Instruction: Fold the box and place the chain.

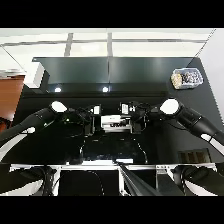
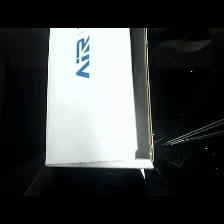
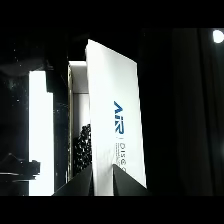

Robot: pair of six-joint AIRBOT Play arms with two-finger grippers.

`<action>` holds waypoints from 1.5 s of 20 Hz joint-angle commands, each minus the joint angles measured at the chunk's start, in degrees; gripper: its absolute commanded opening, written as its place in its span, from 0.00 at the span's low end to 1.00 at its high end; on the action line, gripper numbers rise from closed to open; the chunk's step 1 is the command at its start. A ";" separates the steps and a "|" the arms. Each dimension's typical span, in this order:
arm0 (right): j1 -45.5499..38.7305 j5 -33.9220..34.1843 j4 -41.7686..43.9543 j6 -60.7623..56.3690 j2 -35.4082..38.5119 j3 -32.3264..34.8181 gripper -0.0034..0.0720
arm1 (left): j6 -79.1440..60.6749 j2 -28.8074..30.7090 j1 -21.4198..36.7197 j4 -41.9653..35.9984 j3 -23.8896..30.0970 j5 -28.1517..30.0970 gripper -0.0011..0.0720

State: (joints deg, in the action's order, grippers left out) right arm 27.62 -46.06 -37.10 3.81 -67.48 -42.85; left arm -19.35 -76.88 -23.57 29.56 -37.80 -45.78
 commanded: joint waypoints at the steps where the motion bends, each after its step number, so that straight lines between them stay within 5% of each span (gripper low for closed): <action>1: 0.00 -0.28 -0.02 -0.46 0.11 0.02 0.22 | 0.09 -0.04 -0.02 0.00 -0.02 0.09 0.52; 2: 0.00 -0.28 -0.02 -0.52 0.11 0.02 0.32 | 0.09 -0.04 -0.02 0.00 -0.02 0.09 0.52; 25: 0.00 -1.18 0.31 -3.50 0.09 1.51 0.32 | 0.09 -0.04 -0.02 0.00 -0.02 0.09 0.52; 30: -2.69 -3.06 0.44 -31.52 5.03 0.31 0.30 | 0.09 -0.04 -0.02 -0.02 -0.02 0.09 0.52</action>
State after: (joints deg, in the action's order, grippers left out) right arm 26.55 -47.55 -37.04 -10.35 -64.69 -42.17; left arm -19.27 -76.88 -23.57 29.54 -37.80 -45.71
